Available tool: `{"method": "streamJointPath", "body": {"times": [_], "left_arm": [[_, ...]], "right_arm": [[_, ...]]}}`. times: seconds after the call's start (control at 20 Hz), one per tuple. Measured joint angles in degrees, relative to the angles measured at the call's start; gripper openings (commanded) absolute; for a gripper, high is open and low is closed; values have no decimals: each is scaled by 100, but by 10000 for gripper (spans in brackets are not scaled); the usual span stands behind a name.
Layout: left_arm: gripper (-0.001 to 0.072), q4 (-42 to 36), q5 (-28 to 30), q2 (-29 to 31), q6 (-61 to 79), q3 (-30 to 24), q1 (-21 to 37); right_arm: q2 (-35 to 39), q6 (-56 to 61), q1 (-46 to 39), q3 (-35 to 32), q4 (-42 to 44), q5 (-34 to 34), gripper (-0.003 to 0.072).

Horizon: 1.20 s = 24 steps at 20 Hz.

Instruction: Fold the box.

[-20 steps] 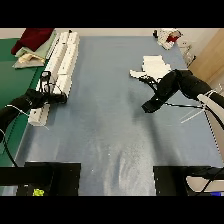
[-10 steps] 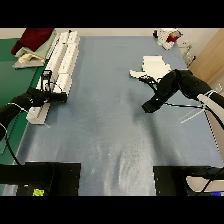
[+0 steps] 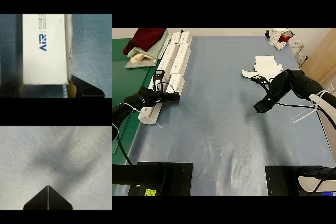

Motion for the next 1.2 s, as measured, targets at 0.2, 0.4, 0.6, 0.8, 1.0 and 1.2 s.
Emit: {"method": "streamJointPath", "body": {"times": [0.2, 0.4, 0.6, 0.8, 1.0, 1.2], "left_arm": [[699, -2, -2, 0, -11, 0, 4], [699, 0, -50, 33, -22, 0, 13], [698, -4, -321, 203, -48, -2, 44], [699, 2, -463, 450, -44, 0, 61], [698, 9, -678, 809, -46, 11, 116], [697, 28, -1126, 1449, -70, 24, 188]], "right_arm": [[0, 0, -2, 0, 0, 0, 5], [0, 0, 0, 0, 0, 2, 5], [0, 0, 0, 0, 0, 0, 5], [0, 0, -2, 0, -2, 2, 5], [0, -2, -2, 0, -2, 2, 5], [0, -2, -2, 0, -2, 0, 5]]}}
